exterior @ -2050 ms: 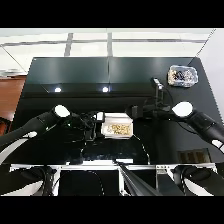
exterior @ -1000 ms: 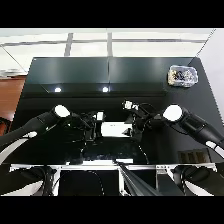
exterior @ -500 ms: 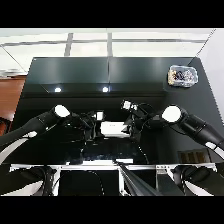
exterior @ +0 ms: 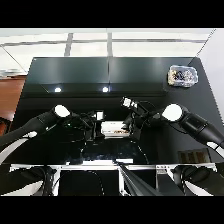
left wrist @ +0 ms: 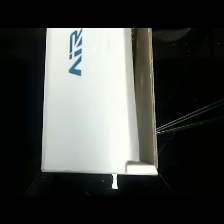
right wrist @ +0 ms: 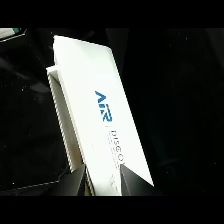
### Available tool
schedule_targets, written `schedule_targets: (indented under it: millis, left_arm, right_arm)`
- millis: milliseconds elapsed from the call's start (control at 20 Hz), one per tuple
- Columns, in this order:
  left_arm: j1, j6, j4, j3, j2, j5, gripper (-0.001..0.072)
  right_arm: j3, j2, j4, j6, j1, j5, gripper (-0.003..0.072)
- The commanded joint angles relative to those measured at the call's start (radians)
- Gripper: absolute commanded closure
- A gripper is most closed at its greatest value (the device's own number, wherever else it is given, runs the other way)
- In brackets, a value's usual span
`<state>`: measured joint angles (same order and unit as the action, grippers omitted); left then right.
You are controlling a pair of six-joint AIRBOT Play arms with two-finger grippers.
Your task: Fold the box and place the chain.
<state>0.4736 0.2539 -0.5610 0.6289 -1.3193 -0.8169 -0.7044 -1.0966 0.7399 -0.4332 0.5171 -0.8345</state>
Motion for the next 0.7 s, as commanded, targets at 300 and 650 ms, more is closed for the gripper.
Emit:
schedule_targets:
  millis: [300,650]
  left_arm:
    - [0.0,0.0,-0.003,0.0,0.0,0.002,0.0358]
    - [0.0,0.0,-0.003,0.0,0.0,0.002,0.0358]
  right_arm:
    - [0.001,0.0,0.048,-0.016,0.002,-0.041,0.0459]
    - [0.002,-0.001,0.059,-0.016,0.003,-0.081,0.0419]
